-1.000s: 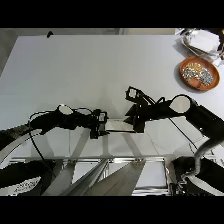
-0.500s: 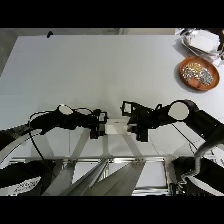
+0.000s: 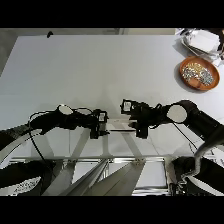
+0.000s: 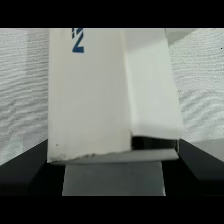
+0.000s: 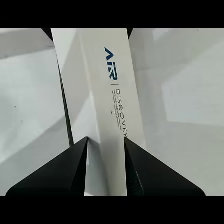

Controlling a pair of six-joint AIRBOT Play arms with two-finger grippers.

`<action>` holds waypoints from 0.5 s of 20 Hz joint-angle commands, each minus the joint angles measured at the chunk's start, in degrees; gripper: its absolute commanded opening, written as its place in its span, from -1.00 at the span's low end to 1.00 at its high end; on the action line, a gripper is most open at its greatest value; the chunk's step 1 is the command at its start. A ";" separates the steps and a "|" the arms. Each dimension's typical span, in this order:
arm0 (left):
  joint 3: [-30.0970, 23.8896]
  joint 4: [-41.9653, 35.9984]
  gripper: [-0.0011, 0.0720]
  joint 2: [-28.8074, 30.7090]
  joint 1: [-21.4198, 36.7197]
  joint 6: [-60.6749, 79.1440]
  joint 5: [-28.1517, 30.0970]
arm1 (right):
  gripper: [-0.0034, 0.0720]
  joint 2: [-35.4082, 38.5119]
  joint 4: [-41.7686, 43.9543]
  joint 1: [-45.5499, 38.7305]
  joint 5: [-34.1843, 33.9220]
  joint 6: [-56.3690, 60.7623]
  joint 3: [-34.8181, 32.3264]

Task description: Fold the box and place the chain.

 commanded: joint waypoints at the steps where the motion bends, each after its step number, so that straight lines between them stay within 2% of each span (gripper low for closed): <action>1: 0.00 0.07 -0.26 0.00 -0.02 0.13 0.00 | -0.35 0.00 -1.07 0.98 -0.17 0.35 0.02; 3: 0.00 0.09 -0.26 0.00 -0.02 0.13 -0.02 | -0.47 -0.09 -1.14 1.53 -0.22 0.33 -0.04; 10: 0.00 0.09 -0.26 0.00 -0.02 0.13 0.00 | -0.47 -0.11 -1.57 1.53 -0.87 2.91 -1.77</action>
